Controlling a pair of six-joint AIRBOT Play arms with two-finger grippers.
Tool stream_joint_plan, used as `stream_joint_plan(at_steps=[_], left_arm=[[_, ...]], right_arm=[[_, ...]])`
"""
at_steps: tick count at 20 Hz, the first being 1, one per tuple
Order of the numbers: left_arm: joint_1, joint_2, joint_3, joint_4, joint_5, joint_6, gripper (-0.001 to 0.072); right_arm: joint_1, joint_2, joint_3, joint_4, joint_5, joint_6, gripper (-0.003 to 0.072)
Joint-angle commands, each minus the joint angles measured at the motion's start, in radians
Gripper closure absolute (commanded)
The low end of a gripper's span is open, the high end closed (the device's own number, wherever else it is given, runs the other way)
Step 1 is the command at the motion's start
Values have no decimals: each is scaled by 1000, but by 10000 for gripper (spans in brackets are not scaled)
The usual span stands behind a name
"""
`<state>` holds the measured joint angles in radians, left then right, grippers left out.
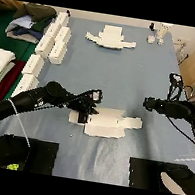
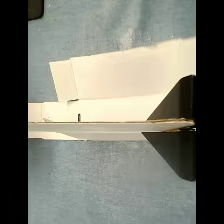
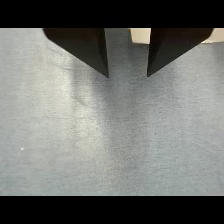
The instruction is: Fold the box.
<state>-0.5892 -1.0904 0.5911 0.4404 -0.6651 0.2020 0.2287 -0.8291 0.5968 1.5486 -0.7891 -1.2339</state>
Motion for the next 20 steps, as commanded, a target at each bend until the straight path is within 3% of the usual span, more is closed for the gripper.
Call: stream_joint_plan(at_steps=[1, 5, 8, 13, 20], left_arm=[[18, 1, 3, 1, -18, 11, 698], [100, 1, 64, 1, -190, -61, 698], [109, -10, 70, -1, -264, -61, 698], [103, -75, 70, -21, -262, -60, 698], [104, -89, 89, -21, -241, -60, 698]], right_arm=[[0, 1, 1, 7, 2, 4, 298], [0, 1, 1, 21, 2, 3, 298], [0, 1, 1, 22, 3, 3, 298], [0, -8, 0, 28, 3, 3, 298], [0, -13, 0, 30, 3, 3, 298]])
